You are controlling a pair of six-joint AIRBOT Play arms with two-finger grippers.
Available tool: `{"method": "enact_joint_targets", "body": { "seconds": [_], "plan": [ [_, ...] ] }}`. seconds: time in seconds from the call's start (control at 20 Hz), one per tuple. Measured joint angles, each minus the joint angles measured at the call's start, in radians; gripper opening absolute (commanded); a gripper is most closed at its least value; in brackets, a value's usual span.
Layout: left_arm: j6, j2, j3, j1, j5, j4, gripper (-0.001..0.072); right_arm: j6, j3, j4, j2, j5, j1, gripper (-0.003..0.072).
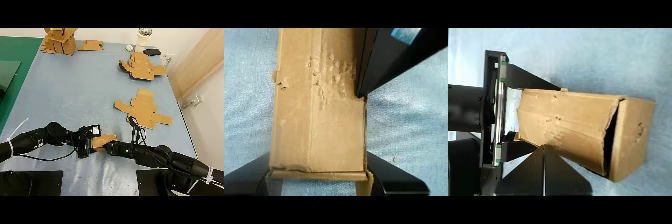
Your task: Fold the box.
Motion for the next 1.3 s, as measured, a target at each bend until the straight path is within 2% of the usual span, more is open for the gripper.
{"method": "enact_joint_targets", "body": {
  "seconds": [0.45,0.6,0.75,0.95,1.15,1.3],
  "plan": [
    [0.000,0.000,0.000,0.000,0.000,0.000,0.0515,0.000,0.002,-0.030,-0.016,-0.009,0.001,0.0005],
    [0.000,0.000,0.000,0.000,0.000,0.000,0.0515,0.000,0.025,-0.068,0.022,-0.066,-0.001,0.0005],
    [0.000,0.000,0.000,0.000,0.000,0.000,0.0515,0.052,0.068,-0.192,0.080,-0.188,-0.010,0.0006],
    [0.000,0.000,0.000,0.000,0.000,0.000,0.0515,0.220,0.164,-0.473,0.105,-0.462,-0.073,0.0006],
    [0.000,0.000,0.000,0.000,0.000,0.000,0.0516,0.289,0.261,-0.676,0.039,-0.749,-0.183,0.0007],
    [0.000,0.000,0.000,0.000,0.000,0.000,0.0515,0.308,0.302,-0.733,-0.043,-0.846,-0.262,0.0007]
  ]
}}
